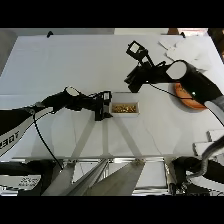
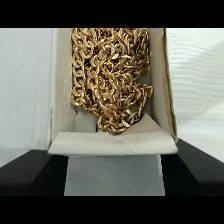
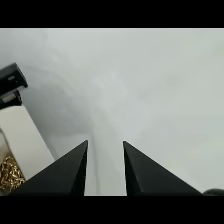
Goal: Fold the box and place the chain.
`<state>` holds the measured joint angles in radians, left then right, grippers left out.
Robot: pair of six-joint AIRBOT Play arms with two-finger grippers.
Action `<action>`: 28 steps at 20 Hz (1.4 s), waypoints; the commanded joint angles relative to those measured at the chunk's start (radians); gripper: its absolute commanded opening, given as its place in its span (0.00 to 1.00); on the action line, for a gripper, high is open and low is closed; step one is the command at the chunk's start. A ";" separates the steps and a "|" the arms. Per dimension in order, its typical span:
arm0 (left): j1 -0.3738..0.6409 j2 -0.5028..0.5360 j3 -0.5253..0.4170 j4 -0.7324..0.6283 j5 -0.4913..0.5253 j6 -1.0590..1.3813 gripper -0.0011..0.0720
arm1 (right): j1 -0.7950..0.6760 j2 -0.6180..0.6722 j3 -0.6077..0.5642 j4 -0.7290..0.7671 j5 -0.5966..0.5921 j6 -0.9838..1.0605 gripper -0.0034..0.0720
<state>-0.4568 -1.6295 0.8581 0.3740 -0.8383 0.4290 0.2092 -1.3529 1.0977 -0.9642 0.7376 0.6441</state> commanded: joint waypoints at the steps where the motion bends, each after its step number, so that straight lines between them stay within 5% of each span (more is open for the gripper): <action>1: 0.000 0.000 0.000 0.000 0.000 0.000 0.23 | 0.003 -0.078 0.006 0.004 0.102 0.031 0.41; 8: 0.000 0.000 0.000 0.000 0.000 0.000 0.23 | 0.050 -0.034 -0.004 0.086 0.278 -0.077 0.41; 15: 0.000 0.000 0.000 0.000 0.000 0.000 0.23 | 0.102 0.058 -0.128 0.053 0.092 -0.123 0.41; 19: 0.000 0.000 0.000 0.000 0.000 0.000 0.23 | 0.148 0.058 -0.156 -0.093 0.062 -0.129 0.58; 28: 0.000 0.000 0.001 0.000 0.000 0.000 0.23 | 0.218 0.058 -0.156 -0.237 -0.040 -0.125 0.58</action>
<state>-0.4564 -1.6295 0.8581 0.3744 -0.8345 0.4271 0.4068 -1.2953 0.9424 -1.1206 0.7254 0.5152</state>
